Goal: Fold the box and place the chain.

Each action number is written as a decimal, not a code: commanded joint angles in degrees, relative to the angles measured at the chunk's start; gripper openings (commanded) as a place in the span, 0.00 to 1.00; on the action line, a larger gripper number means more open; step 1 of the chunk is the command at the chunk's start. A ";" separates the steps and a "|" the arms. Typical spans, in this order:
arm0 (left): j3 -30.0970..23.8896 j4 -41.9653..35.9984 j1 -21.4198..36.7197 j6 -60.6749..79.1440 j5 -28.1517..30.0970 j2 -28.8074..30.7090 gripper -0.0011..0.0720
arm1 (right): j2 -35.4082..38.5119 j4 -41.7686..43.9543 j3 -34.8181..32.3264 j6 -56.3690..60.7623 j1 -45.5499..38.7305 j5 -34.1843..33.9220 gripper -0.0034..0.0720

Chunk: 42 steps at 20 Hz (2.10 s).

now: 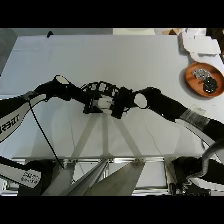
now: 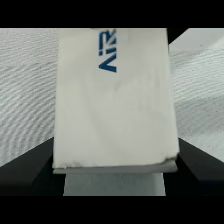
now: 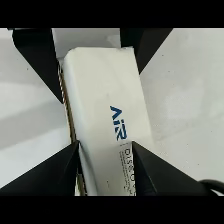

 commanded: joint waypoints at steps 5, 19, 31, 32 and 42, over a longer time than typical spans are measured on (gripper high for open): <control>-0.02 -0.11 0.00 -0.13 0.26 -0.04 0.39 | 4.81 5.18 -0.15 8.13 -0.85 -0.24 0.40; -0.02 -0.11 0.00 -0.13 0.26 -0.02 0.39 | 0.33 2.54 -0.15 7.85 -0.85 -4.57 0.18; -0.02 -0.11 0.00 -0.13 0.26 -0.02 0.39 | 0.33 1.57 -0.72 7.98 0.70 -3.82 0.21; -0.02 -0.11 0.00 -0.13 0.26 -0.02 0.39 | 0.33 1.60 -1.05 8.00 0.70 -3.85 0.21; -0.02 -0.11 0.00 -0.13 0.26 -0.02 0.39 | 0.35 1.77 -3.67 8.35 0.70 -4.37 0.50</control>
